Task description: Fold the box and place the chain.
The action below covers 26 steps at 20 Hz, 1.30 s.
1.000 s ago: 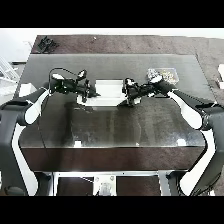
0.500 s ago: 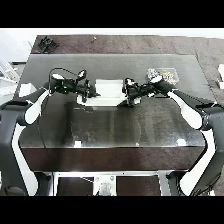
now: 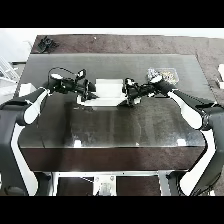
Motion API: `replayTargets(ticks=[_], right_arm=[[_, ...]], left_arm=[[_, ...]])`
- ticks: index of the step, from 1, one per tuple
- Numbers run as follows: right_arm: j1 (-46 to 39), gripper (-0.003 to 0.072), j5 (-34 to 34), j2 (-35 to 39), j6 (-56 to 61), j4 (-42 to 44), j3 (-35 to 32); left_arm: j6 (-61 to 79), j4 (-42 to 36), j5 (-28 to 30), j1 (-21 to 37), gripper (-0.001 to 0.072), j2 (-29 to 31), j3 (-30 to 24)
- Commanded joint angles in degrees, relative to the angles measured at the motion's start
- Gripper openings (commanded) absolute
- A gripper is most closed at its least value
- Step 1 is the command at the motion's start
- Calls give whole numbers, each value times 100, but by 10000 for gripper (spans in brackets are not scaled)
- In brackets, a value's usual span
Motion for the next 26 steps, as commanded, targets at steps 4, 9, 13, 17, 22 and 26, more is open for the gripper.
replayTargets(ticks=[4,9,13,17,22,26], right_arm=[[-2,595,2,-2,-2,0,-2],[-2,595,2,-2,-2,0,-2],[-2,594,2,-2,-2,0,-2],[-2,594,2,-2,-2,0,-2],[-2,595,2,-2,-2,0,-2],[-2,595,2,-2,-2,0,-2]], left_arm=[[-2,-111,-933,610,419,627,44],[-13,-160,-2013,1088,20,1123,81],[-485,-155,-2037,872,15,1639,55],[-612,-153,-1676,450,16,2177,-223],[-608,-155,-166,20,17,2216,-901],[-625,-153,380,-114,18,2162,-1403]])
